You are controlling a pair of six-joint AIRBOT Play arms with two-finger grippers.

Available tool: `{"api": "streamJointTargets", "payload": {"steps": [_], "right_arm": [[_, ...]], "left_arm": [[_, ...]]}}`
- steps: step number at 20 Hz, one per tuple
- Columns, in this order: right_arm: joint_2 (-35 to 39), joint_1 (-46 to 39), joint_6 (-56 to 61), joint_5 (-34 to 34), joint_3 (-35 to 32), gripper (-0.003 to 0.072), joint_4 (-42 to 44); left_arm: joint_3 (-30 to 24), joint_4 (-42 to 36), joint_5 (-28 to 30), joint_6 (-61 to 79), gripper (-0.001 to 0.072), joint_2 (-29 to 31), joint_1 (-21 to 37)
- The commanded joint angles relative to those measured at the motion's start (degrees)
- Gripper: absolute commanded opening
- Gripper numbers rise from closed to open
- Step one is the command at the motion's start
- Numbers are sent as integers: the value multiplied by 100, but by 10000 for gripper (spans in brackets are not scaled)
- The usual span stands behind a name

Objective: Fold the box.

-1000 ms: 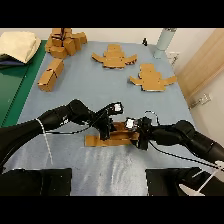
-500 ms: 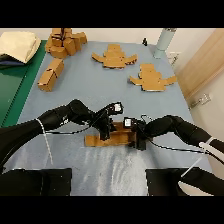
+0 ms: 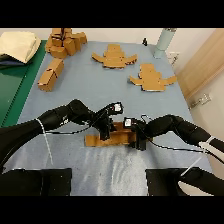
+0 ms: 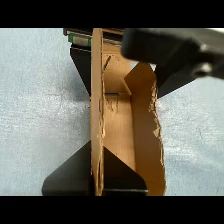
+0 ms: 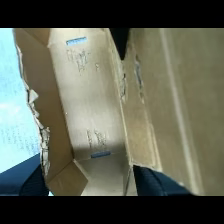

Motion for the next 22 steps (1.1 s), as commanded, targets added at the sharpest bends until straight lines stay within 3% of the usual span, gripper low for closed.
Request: {"api": "streamJointTargets", "payload": {"steps": [1, 16, 17, 18, 20, 22], "right_arm": [[22, 0, -13, 153, 4, 719, -9], [-133, 44, -470, 192, -4, 694, -162], [-133, 50, -468, 190, -20, 680, -157], [-133, 72, -468, 192, -35, 620, -162], [-133, 72, -470, 203, -52, 614, -160], [-133, 72, -468, 203, -57, 459, -160]], "left_arm": [[7, 2, 2, 0, 14, -2, 0], [7, 2, 2, 2, 14, -2, 0], [7, 2, 2, 2, 14, -2, -2], [7, 2, 4, 2, 13, -2, 0], [7, 2, 4, 2, 14, -2, 0], [7, 2, 2, 2, 14, -2, -2]]}}
